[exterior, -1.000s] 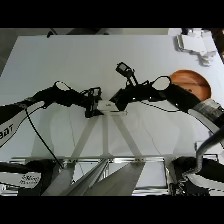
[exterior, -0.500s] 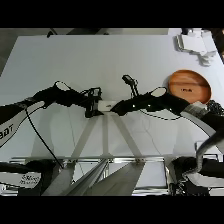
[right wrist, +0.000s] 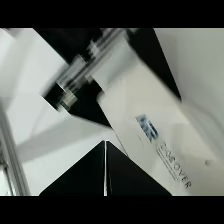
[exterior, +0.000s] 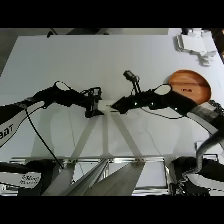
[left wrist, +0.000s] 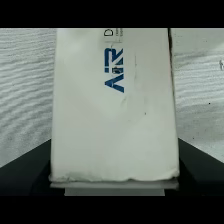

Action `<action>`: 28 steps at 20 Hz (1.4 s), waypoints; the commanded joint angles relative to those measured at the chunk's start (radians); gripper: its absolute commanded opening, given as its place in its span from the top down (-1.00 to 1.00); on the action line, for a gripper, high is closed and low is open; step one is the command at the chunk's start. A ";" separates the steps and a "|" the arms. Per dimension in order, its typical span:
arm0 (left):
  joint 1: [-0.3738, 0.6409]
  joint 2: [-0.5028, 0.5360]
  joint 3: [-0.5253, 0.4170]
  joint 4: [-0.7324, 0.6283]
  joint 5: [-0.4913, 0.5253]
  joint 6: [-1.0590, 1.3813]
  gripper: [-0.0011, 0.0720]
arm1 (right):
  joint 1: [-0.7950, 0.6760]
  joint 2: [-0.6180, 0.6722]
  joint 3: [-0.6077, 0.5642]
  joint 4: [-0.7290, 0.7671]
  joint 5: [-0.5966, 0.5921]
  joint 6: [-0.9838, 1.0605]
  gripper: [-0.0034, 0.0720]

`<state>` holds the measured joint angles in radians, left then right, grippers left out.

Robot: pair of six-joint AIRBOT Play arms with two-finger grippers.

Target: Fold the box and place the chain.

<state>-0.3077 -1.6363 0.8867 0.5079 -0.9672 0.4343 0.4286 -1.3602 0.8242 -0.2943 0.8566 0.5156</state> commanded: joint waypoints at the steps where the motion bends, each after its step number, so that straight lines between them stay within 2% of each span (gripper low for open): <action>1: 0.000 0.000 0.000 0.002 -0.002 0.003 0.21 | -0.073 0.132 0.030 -0.061 -0.004 0.013 0.87; 2: 0.000 0.000 0.000 0.002 -0.002 0.003 0.21 | -0.108 0.181 0.030 -0.132 -0.003 0.043 0.87; 4: 0.000 0.000 0.000 0.002 -0.002 0.003 0.21 | -0.185 0.272 0.030 -0.377 0.021 0.201 0.87; 8: 0.000 0.000 0.000 0.002 -0.002 0.003 0.21 | -0.327 0.383 0.030 -0.999 0.224 0.544 0.87; 10: 0.000 0.000 0.000 0.002 -0.003 0.003 0.21 | -0.396 0.389 0.030 -1.191 0.321 0.617 0.87; 12: 0.000 0.000 0.000 -0.010 0.000 0.003 0.27 | -0.472 0.389 0.030 -1.228 0.348 0.623 0.87; 13: 0.001 0.001 0.000 -0.010 -0.002 0.002 0.70 | -0.507 0.389 0.030 -1.220 0.341 0.626 0.87; 14: 0.002 0.008 0.000 -0.009 -0.002 -0.006 0.94 | -0.532 0.389 0.030 -1.217 0.327 0.641 0.87; 16: 0.004 0.057 0.000 0.005 -0.002 -0.095 0.93 | -0.560 0.389 0.030 -1.215 0.300 0.668 0.87; 18: 0.016 0.164 0.000 0.097 -0.003 -0.249 0.94 | -0.562 0.389 0.030 -1.212 0.295 0.666 0.87; 21: 0.060 0.371 0.000 0.384 -0.016 -0.608 0.94 | -0.562 0.389 0.030 -1.180 0.295 0.666 0.87; 23: 0.105 0.507 0.000 0.651 -0.077 -0.896 0.94 | -0.562 0.389 0.030 -1.159 0.295 0.666 0.87; 26: 0.182 0.651 0.000 1.003 -0.211 -1.235 0.94 | -0.562 0.389 0.030 -1.141 0.295 0.666 0.87; 28: 0.255 0.715 0.000 1.158 -0.201 -1.373 0.94 | -0.562 0.389 0.030 -1.141 0.295 0.666 0.87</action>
